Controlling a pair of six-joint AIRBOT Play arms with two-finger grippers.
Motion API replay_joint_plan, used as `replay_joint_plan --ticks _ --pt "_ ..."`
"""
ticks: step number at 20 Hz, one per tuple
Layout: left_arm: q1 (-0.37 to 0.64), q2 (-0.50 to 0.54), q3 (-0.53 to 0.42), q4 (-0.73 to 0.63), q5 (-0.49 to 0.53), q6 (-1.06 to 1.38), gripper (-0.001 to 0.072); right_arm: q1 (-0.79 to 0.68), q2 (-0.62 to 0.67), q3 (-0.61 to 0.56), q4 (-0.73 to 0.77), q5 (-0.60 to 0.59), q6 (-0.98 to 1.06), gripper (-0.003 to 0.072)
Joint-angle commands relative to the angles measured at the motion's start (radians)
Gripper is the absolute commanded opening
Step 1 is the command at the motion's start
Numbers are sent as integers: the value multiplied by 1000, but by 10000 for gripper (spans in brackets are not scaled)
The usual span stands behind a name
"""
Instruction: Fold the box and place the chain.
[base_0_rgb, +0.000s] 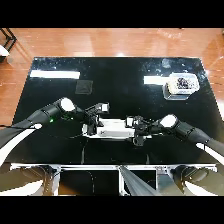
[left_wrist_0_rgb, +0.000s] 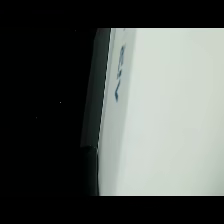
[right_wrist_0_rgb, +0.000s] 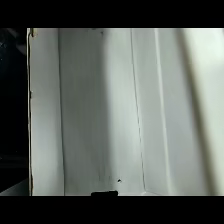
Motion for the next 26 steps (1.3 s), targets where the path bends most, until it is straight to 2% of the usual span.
replay_joint_plan --ticks 1,26 --pt "0 -1 0 0 -11 -18 20 1 0 0 -1 -1 0 695" --pt "0 -5 0 19 -31 -18 24 2 -3 -1 -56 -8 38 694"
